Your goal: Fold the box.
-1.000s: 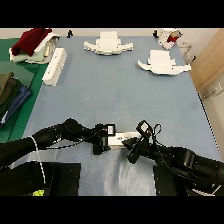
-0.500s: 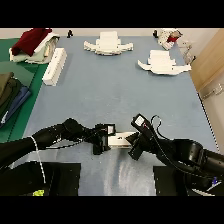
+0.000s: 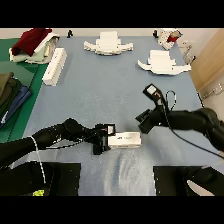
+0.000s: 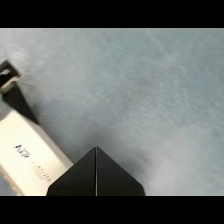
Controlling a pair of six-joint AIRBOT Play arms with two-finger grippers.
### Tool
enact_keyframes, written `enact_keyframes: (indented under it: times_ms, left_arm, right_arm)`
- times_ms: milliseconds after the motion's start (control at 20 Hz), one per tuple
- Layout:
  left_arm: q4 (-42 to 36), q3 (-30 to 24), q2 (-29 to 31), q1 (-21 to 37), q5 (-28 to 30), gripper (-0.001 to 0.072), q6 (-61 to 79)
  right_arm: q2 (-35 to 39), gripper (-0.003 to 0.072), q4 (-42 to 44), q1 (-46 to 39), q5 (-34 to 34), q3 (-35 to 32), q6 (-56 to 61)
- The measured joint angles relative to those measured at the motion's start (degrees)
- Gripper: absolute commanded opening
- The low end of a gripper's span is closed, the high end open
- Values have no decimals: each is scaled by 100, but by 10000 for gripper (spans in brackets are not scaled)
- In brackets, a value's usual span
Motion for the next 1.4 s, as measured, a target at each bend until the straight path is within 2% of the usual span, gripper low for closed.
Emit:
enact_keyframes:
  times_ms: [100, 300, 500, 800, 1400]
  left_arm:
    - [0, 0, 0, 0, 2, 478, 0]
    - [0, 0, 0, 0, 2, 478, 2]
    - [0, 0, 0, 2, 2, 478, 2]
    - [0, 0, 0, 7, 2, 478, 2]
    - [7, 13, 57, 7, -9, 478, -4]
  right_arm:
    - [-647, 0, 645, -767, -520, 533, -737]
    - [-2081, 2, 1272, -1762, -1617, 1633, -1526]
    - [-2859, 3, 1488, -2114, -1873, 2140, -1786]
    - [-3130, 3, 1563, -2229, -1735, 2308, -1888]
    - [-3174, 3, 1390, -2251, -1711, 2332, -1915]
